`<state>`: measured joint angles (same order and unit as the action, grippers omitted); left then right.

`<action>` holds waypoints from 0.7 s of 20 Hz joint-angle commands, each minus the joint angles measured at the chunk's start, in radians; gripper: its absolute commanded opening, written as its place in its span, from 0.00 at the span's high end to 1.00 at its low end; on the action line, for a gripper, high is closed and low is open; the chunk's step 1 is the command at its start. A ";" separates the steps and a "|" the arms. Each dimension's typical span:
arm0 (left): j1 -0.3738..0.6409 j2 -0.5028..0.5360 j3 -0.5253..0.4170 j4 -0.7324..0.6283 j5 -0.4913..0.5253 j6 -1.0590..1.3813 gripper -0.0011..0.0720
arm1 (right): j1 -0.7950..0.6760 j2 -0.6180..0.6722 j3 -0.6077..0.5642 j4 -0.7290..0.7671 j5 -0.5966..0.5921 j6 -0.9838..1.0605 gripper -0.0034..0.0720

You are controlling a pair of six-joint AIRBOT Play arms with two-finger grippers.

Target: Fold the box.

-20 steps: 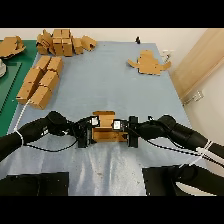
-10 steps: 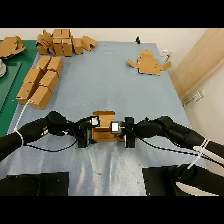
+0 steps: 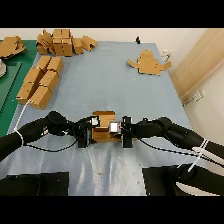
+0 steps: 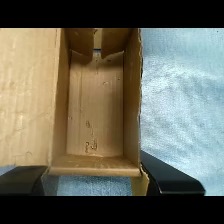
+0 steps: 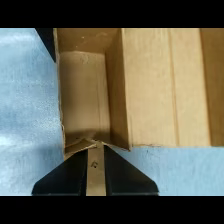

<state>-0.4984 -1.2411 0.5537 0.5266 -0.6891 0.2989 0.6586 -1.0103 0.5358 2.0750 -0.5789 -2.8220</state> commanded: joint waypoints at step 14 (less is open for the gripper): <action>-0.001 0.000 0.000 0.000 0.000 0.000 0.50 | 0.035 -0.050 0.001 0.016 0.048 -0.007 0.42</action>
<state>-0.4988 -1.2411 0.5537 0.5266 -0.6884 0.2996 0.6930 -1.0565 0.5365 2.0907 -0.5297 -2.8281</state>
